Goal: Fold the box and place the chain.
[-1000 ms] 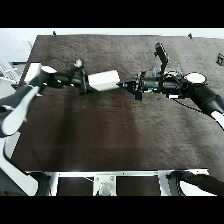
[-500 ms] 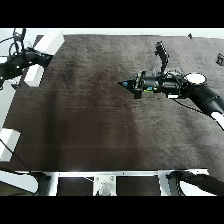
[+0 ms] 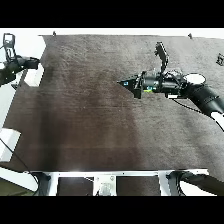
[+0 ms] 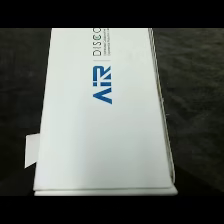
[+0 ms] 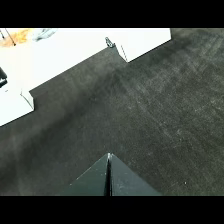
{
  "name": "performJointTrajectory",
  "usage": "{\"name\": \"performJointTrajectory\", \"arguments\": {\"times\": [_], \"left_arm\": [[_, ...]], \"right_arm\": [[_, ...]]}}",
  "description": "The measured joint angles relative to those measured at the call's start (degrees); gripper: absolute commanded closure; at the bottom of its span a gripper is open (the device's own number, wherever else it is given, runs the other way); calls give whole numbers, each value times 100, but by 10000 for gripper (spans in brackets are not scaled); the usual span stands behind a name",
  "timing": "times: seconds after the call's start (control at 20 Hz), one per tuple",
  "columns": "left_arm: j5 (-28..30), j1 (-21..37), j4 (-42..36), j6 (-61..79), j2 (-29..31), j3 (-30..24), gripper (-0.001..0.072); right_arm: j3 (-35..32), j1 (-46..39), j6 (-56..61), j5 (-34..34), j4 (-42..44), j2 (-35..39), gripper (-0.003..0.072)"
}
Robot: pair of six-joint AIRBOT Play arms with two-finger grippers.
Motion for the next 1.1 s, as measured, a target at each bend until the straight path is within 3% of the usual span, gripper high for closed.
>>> {"name": "performJointTrajectory", "arguments": {"times": [0.25, 0.6, 1.1], "left_arm": [[-302, 472, 365, -376, -118, -7, 691], [-846, 664, 765, -337, -358, -11, 691], [-612, 684, 813, -658, -483, -9, 691]], "right_arm": [[-122, 0, 7, -17, -4, -13, 675], [-205, 2, 4, -20, 111, -13, 675], [-214, 7, 2, -17, 197, -13, 675]]}}
